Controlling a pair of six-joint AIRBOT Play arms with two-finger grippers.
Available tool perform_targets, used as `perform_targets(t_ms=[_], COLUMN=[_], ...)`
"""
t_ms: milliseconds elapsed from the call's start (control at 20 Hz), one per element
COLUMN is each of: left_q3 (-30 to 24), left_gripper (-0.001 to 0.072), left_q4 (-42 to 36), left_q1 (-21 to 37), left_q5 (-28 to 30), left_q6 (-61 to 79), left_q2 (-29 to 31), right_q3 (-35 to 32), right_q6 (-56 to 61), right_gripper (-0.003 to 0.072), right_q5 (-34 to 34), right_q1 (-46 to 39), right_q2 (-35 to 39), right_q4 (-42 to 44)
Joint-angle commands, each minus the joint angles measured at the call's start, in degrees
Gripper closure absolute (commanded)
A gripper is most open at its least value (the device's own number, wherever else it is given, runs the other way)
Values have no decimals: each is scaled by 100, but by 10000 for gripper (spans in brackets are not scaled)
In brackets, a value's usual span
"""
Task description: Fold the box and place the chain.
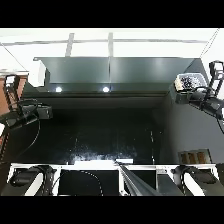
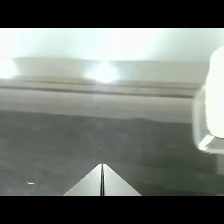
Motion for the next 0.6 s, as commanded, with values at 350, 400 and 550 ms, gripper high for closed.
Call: perform_targets(t_ms=[350, 400, 550], left_q3=[-232, -232, -232], left_gripper=[682, 682, 682], left_q4=[-15, -17, -17], left_q1=[-2, -2, -2], left_q5=[118, 118, 116], left_q6=[11, 11, 11], left_q2=[225, 225, 225], right_q3=[-48, -48, -48], right_q6=[13, 13, 13], right_gripper=[676, 676, 676], right_q5=[238, 238, 238], right_q1=[-83, -83, -83], right_q2=[9, 9, 9], right_q4=[-264, -264, -264])
